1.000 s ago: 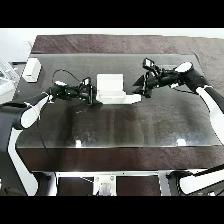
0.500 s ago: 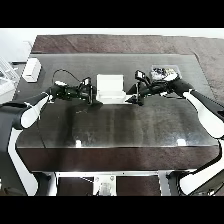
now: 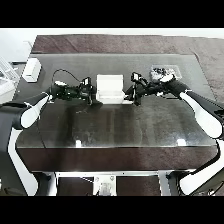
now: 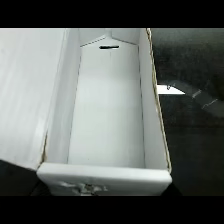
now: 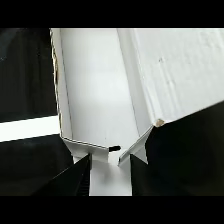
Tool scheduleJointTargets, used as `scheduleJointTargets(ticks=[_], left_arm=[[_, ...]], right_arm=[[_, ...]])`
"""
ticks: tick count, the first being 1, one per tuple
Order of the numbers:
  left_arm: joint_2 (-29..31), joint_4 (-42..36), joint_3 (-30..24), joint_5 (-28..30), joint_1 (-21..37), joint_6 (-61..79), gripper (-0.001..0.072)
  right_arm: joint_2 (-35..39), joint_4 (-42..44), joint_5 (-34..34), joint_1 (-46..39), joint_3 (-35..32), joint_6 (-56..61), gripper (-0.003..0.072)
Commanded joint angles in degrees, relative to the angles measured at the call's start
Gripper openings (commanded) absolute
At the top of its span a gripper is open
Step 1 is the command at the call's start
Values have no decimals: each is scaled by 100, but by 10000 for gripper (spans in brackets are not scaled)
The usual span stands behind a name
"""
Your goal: Fold the box and place the chain.
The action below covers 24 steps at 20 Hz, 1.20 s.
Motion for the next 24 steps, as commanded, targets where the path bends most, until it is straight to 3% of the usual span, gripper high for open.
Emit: scheduleJointTargets(ticks=[1,9,11,13,16,24], left_arm=[[4,0,2,4,-2,2,231],[4,0,0,0,-2,2,231],[4,0,2,-2,-2,2,231],[4,0,2,0,-2,2,231],[4,0,2,0,-2,2,231],[4,0,0,0,-2,2,231]], right_arm=[[-2,94,-72,98,-2,-72,267],[-9,92,-422,496,-2,-208,277],[-26,92,-431,533,-2,-219,340],[-35,92,-437,529,-2,-219,523],[-35,85,-435,520,-2,-225,631],[-33,-76,-417,520,-2,-323,631]])
